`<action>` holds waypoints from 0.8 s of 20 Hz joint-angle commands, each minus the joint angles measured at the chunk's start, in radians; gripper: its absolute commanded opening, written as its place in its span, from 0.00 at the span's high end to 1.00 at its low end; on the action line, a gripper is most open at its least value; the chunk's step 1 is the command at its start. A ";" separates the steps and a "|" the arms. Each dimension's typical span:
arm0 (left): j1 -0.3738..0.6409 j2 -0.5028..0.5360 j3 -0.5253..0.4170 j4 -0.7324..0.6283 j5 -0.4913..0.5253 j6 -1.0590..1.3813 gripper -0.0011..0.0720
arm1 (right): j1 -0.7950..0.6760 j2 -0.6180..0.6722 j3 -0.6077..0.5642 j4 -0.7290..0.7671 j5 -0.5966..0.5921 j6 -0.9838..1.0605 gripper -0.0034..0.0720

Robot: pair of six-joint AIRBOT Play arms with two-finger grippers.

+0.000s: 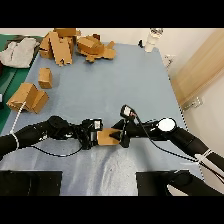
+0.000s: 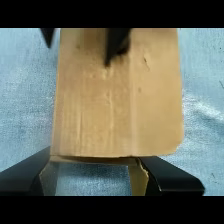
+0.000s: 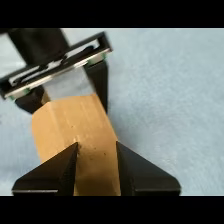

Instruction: Fold the box.

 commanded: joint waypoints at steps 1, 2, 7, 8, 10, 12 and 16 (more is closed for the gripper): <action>0.001 0.000 0.000 0.001 0.001 0.000 0.34 | 0.072 0.005 0.003 -0.134 -0.020 -0.017 0.43; 0.001 0.000 0.000 0.001 0.000 0.000 0.34 | 0.091 0.005 0.003 -0.135 -0.020 -0.017 0.43; 0.001 0.000 0.000 0.001 0.000 0.000 0.34 | 0.163 0.010 0.003 -0.160 -0.024 -0.018 0.43; 0.001 0.000 0.000 0.001 0.000 0.000 0.34 | 0.168 0.009 0.003 -0.188 -0.027 -0.018 0.43; 0.001 0.000 0.000 0.001 0.000 0.000 0.34 | 0.182 0.010 0.003 -0.291 -0.095 -0.018 0.43; 0.001 0.000 0.000 0.001 0.000 0.000 0.34 | 0.194 0.010 0.003 -0.391 -0.190 -0.018 0.43; 0.001 0.000 0.000 0.001 0.000 0.000 0.34 | 0.198 0.010 0.019 -0.471 -0.250 -0.018 0.43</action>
